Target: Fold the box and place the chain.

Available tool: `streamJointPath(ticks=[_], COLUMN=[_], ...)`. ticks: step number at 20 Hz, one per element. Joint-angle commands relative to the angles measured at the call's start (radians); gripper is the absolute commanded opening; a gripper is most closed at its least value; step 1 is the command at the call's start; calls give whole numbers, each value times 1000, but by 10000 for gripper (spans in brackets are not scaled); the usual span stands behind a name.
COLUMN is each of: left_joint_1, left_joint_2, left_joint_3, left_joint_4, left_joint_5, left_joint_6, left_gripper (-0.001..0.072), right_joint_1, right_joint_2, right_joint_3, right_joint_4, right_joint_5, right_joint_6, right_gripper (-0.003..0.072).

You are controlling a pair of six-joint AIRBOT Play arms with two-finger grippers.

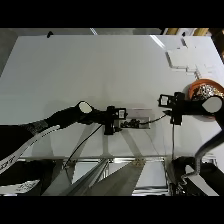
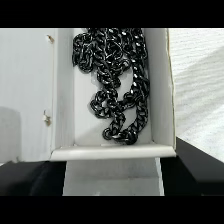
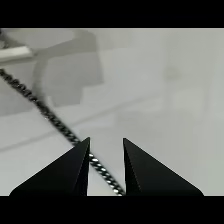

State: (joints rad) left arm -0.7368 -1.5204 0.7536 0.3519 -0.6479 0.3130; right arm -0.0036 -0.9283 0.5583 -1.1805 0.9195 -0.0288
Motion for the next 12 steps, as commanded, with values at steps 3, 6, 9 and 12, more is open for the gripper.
streamJointPath(ticks=[3,6,9,12], left_joint_1=[0,0,0,0], left_joint_2=[1,1,1,1], left_joint_3=[0,0,0,0], left_joint_4=[0,0,0,0], left_joint_5=[0,0,0,0], left_joint_6=[0,0,0,0], left_gripper=[218,218,218,218], right_joint_1=[-6,-6,-6,-6], right_joint_2=[-119,-160,-193,-218], right_joint_3=[-29,-29,-29,-29], right_joint_4=[0,-1,-3,-33], right_joint_5=[6,6,3,-14], right_joint_6=[-127,-162,-165,-164], right_gripper=[229,228,225,218])
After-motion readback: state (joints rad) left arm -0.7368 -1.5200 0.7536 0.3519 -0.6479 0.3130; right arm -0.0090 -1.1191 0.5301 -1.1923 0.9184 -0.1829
